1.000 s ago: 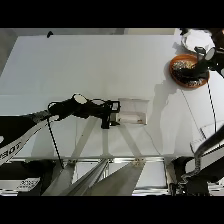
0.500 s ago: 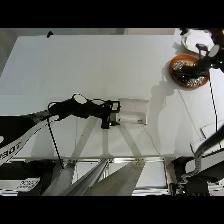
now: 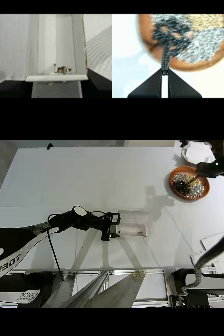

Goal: Fold the box and place the chain.

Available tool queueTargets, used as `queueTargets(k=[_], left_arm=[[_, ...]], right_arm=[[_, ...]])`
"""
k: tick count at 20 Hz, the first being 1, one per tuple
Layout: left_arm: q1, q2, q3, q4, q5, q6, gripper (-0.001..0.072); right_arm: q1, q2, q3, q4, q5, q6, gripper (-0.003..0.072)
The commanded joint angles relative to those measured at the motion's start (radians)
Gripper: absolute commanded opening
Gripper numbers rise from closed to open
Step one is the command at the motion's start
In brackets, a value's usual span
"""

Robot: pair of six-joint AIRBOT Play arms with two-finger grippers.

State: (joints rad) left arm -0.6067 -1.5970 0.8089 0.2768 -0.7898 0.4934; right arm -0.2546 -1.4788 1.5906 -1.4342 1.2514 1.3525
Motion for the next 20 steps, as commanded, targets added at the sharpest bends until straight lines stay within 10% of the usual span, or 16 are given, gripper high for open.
queueTargets(k=[1, 20], left_arm=[[0.0, 0.0, 0.001, 0.0, 0.0, 0.0, 0.0066], [0.0, 0.0, 0.001, 0.0, 0.0, 0.0, 0.0066]], right_arm=[[0.012, 0.129, 0.001, 0.101, 0.123, -0.071, 0.0018], [0.025, 0.723, 0.0, 0.378, 0.37, -0.102, 0.0018]])
